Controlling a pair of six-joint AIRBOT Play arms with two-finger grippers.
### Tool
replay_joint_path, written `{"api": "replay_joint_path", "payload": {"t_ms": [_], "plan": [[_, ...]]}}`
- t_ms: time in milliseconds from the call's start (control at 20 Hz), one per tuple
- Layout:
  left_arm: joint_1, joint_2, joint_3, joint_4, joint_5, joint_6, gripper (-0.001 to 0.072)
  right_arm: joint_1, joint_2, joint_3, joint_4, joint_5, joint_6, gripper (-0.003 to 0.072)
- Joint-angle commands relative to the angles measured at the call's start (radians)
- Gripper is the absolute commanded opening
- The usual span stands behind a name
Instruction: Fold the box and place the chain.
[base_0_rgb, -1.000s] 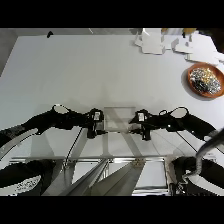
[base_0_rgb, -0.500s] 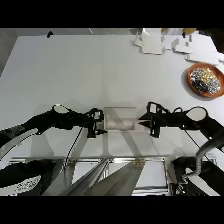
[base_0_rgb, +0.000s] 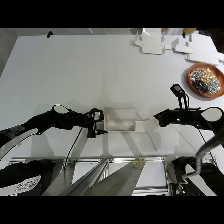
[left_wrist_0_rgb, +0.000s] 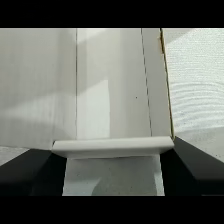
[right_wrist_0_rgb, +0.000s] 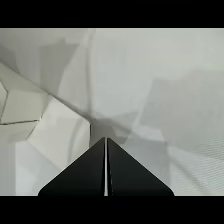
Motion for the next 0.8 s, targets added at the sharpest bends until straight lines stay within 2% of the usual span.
{"api": "replay_joint_path", "payload": {"t_ms": [0, 200, 350, 550, 750], "plan": [[0.0, 0.001, 0.001, 0.0, 0.0, 0.0, 0.0256, -0.005, -0.097, 0.0, -0.027, 0.038, 0.173, 0.0016], [0.0, 0.001, 0.001, 0.0, 0.0, 0.0, 0.0256, 0.044, -0.209, 0.0, 0.045, 0.061, 0.164, 0.0016], [0.0, 0.001, 0.001, 0.0, 0.0, 0.0, 0.0256, 0.09, -0.237, 0.0, 0.157, 0.061, 0.16, 0.0016], [0.0, 0.001, 0.001, 0.0, 0.0, 0.0, 0.0256, 0.139, -0.227, 0.0, 0.208, 0.09, 0.14, 0.0016], [0.0, 0.001, 0.001, 0.0, 0.0, 0.0, 0.0256, 0.143, -0.127, 0.002, 0.268, 0.109, 0.109, 0.0022]]}}
